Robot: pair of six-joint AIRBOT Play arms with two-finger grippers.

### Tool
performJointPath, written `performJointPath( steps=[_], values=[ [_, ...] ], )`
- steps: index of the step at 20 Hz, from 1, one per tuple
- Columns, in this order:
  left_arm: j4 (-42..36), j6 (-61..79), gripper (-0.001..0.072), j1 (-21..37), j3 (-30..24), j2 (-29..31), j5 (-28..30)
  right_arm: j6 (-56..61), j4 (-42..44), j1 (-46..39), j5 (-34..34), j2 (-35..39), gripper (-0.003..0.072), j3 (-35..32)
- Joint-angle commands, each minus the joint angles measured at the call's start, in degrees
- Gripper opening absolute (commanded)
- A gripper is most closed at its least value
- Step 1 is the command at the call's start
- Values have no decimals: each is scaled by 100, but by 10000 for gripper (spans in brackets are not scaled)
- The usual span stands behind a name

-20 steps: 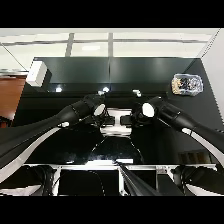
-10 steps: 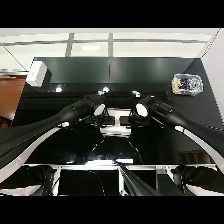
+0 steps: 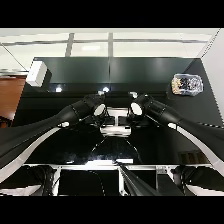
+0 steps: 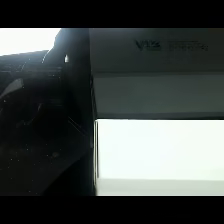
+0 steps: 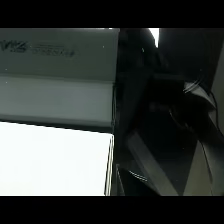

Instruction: Fold the box and place the chain.

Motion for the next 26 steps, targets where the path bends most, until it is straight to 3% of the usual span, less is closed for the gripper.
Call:
performJointPath(
  steps=[1, 4, 8, 10, 11, 12, 14, 16, 17, 19, 23, 26],
  values=[
    [-2, 4, 29, 2, -2, -2, -4, 72, 13, 7, 28, -28, 129, 15],
    [-2, 2, 29, 2, -2, -2, -4, 114, 35, 7, -39, -33, 14, 15],
    [-2, 4, 29, 2, -2, -2, -4, 111, 37, 7, -35, -35, 16, 15],
    [-2, 2, 29, 2, -2, -2, -4, 114, 37, 4, -35, -35, 111, 15],
    [-2, 2, 29, 2, -2, -2, -4, 114, 39, 4, -35, -35, 111, 15],
    [-2, 4, 29, 2, -2, -2, -4, 114, 39, 4, -35, -35, 107, 15],
    [-2, 4, 29, 2, -2, -2, -4, 114, 39, 4, -37, -35, 14, 15],
    [-2, 2, 29, 2, -2, -2, -4, 111, 37, 4, -42, -33, 15, 15],
    [0, 4, 29, 2, -2, -2, -4, 109, 37, 4, -42, -31, 35, 15],
    [0, 2, 29, 2, -2, -2, -4, 66, 20, -7, 7, -20, 333, 48],
    [0, 4, 29, 2, -2, -2, -20, -435, -87, -7, 4, 385, 338, 57],
    [0, 2, 29, 2, -2, -2, -17, -850, -352, -13, 140, 1097, 338, 57]
  ],
)
